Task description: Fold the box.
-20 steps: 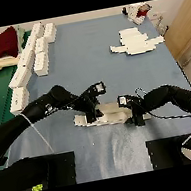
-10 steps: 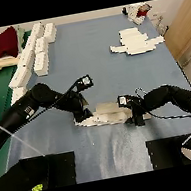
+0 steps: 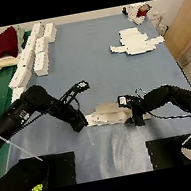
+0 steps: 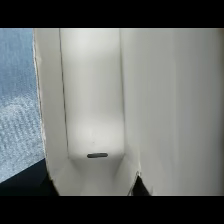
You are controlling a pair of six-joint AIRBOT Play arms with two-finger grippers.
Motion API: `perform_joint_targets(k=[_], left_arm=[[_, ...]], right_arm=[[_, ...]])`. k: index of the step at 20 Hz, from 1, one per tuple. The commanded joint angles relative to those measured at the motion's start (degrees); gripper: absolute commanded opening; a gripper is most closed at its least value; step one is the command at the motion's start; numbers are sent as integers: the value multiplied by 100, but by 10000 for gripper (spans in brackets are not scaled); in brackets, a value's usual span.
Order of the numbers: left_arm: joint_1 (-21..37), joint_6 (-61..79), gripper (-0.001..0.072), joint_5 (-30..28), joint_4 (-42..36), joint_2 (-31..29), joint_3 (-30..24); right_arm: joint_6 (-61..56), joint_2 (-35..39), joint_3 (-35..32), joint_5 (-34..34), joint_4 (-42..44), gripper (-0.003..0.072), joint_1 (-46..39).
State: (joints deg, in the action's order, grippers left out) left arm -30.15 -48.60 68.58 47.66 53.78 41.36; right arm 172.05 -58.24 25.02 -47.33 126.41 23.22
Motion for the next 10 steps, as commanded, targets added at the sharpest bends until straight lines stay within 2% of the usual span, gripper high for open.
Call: perform_joint_targets(k=[1, 4, 10], left_arm=[[-295, -505, 15, -216, -855, -2, -28], [-573, -505, 15, -494, -1335, 136, -28], [-695, -501, 15, -739, -1427, 413, -28]], right_arm=[[0, -2, 7, 48, -15, 558, 2], [0, -2, 9, 96, -15, 557, 2], [0, -2, 15, 107, -17, 557, 7]])
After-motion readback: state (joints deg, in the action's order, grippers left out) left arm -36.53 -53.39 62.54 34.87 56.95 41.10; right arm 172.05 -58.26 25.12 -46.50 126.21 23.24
